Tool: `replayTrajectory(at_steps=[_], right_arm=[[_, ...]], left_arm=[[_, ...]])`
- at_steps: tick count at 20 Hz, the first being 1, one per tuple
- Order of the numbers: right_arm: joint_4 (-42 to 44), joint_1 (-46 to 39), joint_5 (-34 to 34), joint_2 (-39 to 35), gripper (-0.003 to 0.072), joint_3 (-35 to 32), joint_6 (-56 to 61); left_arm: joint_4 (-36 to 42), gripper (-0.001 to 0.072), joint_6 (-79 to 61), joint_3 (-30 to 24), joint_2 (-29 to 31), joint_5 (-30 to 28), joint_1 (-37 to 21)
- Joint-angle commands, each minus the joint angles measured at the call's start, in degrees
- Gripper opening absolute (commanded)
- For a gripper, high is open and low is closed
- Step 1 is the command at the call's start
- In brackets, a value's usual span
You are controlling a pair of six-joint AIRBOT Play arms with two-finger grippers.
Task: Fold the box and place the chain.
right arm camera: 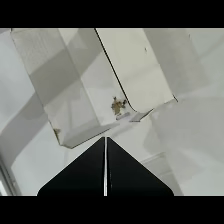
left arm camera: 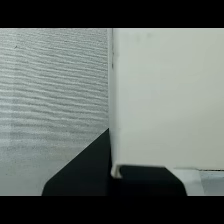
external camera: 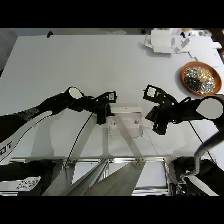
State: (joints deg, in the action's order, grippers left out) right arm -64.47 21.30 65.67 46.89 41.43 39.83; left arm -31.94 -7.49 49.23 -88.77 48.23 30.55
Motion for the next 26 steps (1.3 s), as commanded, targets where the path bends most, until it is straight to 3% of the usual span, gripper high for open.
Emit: replayTrajectory(at_steps=[1,19,26], right_arm=[[0.46,0.07,-0.66,-0.04,0.0019,-0.02,-1.27],[0.15,0.07,-0.59,0.79,0.0020,-0.02,-0.68],[-0.26,0.07,-1.44,0.79,0.0020,-0.02,-0.94]], left_arm=[[0.00,0.0010,0.00,-0.04,0.04,0.00,0.02],[2.73,0.0007,-0.02,-0.04,0.13,-1.14,0.26],[-7.61,0.0001,7.04,3.72,4.31,-1.09,1.75]])
